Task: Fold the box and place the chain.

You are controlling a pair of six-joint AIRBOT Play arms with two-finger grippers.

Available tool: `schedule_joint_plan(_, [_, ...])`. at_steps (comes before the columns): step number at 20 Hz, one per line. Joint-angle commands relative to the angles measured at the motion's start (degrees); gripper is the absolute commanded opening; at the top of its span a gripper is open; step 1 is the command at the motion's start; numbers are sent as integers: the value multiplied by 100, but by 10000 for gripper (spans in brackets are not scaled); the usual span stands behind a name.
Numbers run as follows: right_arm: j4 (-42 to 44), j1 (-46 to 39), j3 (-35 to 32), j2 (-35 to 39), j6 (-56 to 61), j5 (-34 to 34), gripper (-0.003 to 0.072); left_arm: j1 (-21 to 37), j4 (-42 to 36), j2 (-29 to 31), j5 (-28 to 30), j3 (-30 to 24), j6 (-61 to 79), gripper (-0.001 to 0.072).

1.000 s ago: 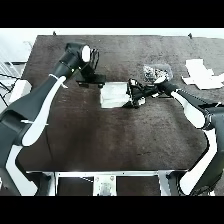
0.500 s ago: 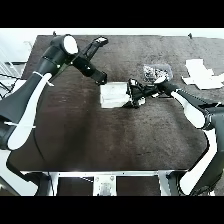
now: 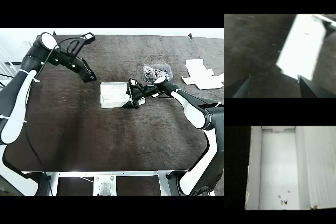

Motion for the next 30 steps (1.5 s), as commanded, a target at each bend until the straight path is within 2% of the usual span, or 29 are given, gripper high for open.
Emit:
schedule_joint_plan(1, [-2, 2, 0, -4, 0, 0, 585, 94, -223, -7, 579, -7, 238, 720])
schedule_joint_plan(3, [0, 2, 0, -4, 2, 0, 585, 96, -437, -7, 446, -11, 361, 720])
schedule_joint_plan(6, [-2, 2, 0, -4, 0, 0, 585, 170, -409, -7, -199, -328, 1443, 720])
schedule_joint_plan(9, [0, 4, 0, -4, 2, 0, 584, 254, -531, -7, 98, -1064, 2044, 720])
schedule_joint_plan(12, [0, 2, 0, -4, 0, 0, 584, 254, -1154, -9, 450, -1742, 3530, 720])
schedule_joint_plan(15, [0, 2, 0, -4, 2, 0, 585, 256, -1508, -9, 756, -2188, 4336, 720])
schedule_joint_plan(22, [0, 2, 0, -4, 0, 0, 585, 254, -1696, -481, 426, -2221, 4513, 720])
schedule_joint_plan(30, [-2, 2, 0, -4, 0, 0, 585, 39, -1799, -723, 380, -2223, 4887, 720])
